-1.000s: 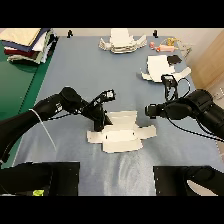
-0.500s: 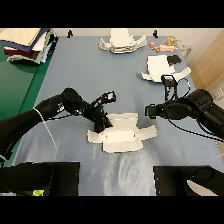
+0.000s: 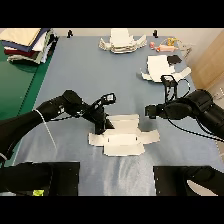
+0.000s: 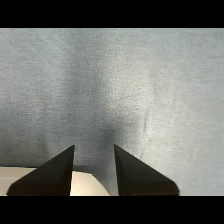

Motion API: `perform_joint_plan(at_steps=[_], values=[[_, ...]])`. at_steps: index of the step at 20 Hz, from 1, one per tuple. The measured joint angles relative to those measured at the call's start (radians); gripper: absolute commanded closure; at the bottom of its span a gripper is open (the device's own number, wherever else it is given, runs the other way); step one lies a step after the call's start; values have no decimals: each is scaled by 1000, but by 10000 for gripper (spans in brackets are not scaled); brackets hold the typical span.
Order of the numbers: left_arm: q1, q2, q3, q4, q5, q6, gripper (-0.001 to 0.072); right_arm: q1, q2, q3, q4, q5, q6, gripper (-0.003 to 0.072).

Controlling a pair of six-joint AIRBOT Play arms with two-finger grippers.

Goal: Fold the box.

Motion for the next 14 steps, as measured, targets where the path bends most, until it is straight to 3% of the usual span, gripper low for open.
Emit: perform_joint_plan(at_steps=[10, 11, 13, 14], values=[[0, -10, -21, -5, -42, -35, 693, 0, 0, 0, 1, -1, 0, 301], [0, -10, -21, -5, -43, -38, 693, 0, 0, 0, 1, -3, 0, 363], [0, -10, -21, -3, -48, -39, 693, 0, 0, 0, 2, -9, -2, 639], [0, -10, -21, -3, -50, -41, 693, 0, 0, 0, 8, -16, -11, 684]])
